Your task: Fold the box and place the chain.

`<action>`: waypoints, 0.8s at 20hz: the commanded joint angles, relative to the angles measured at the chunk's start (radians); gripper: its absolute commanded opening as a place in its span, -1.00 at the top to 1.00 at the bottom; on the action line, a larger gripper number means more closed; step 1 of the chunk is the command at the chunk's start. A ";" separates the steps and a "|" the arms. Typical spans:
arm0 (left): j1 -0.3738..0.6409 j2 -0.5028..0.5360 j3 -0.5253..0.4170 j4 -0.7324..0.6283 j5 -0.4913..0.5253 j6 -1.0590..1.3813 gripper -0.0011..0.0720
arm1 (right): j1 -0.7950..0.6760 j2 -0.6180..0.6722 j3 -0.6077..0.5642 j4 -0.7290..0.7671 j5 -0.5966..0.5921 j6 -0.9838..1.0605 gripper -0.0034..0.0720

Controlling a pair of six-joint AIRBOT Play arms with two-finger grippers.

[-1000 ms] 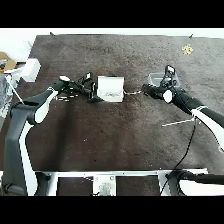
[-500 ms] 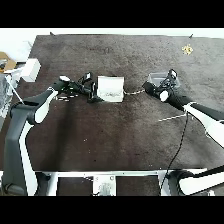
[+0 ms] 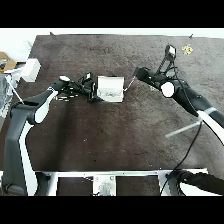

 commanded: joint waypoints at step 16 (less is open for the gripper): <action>0.001 -0.001 0.001 0.000 0.000 0.000 -0.13 | 0.162 -0.085 -0.007 -0.106 0.111 -0.008 0.10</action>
